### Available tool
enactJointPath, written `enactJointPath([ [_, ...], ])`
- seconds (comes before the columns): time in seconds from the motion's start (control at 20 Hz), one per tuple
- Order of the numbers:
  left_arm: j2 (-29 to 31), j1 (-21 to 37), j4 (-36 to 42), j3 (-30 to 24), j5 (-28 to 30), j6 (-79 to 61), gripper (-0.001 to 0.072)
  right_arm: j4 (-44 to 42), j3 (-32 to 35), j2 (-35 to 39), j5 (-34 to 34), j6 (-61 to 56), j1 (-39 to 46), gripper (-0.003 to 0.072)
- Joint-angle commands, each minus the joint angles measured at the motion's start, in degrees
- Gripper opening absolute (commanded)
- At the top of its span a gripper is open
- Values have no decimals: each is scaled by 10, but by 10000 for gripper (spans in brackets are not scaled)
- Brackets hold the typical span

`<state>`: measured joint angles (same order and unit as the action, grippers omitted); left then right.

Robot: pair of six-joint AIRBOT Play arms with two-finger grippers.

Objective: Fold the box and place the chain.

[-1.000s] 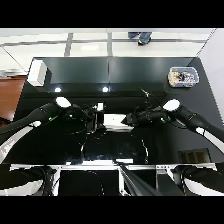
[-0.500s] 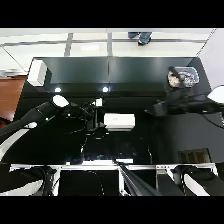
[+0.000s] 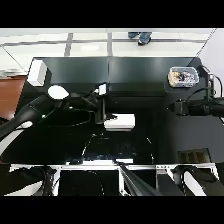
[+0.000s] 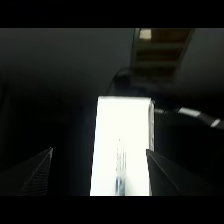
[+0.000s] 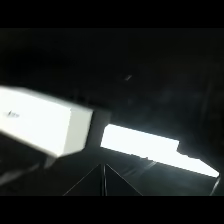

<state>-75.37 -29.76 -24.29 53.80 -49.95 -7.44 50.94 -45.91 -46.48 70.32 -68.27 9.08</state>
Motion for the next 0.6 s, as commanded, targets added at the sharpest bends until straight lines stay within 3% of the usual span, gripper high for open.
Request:
enactJointPath([
  [0.0,-65,-42,18,60,15,50,715,39,1,3,-68,-38,40,10],
  [0.2,-132,-44,18,88,-9,109,715,53,1,3,-61,-53,107,10],
  [0.55,-158,-45,3,88,-12,109,714,55,1,3,-52,-35,119,11],
])
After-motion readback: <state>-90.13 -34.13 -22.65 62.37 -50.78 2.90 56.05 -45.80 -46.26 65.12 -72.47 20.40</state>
